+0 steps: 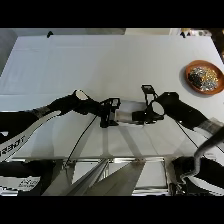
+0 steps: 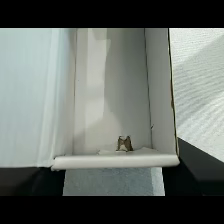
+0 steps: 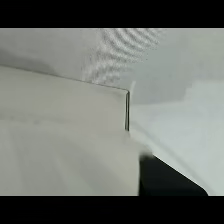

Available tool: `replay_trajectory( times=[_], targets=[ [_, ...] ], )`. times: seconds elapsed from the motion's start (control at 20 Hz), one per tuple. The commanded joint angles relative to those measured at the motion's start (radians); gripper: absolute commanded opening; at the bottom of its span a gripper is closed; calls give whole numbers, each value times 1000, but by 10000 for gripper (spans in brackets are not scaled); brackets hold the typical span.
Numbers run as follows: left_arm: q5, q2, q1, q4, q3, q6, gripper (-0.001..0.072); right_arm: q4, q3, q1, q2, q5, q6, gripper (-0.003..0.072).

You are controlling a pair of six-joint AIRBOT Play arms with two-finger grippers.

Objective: Fold the box and place the chain.

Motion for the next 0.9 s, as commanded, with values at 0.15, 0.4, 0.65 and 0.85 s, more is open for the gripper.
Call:
replay_trajectory(
  times=[0.15, 0.4, 0.65, 0.85],
  targets=[
    [1, 1, 0, 0, 1, 0, 211, -44, 122, -156, 217, 248, -224, 291],
    [1, 1, 0, -1, 1, 0, 211, -96, 351, -495, 193, 195, -451, 285],
    [1, 1, 0, -1, 1, 0, 211, -95, 510, -833, -54, 97, -559, 231],
    [1, 1, 0, -1, 1, 0, 211, -96, 600, -959, -247, 66, -575, 207]
  ],
)
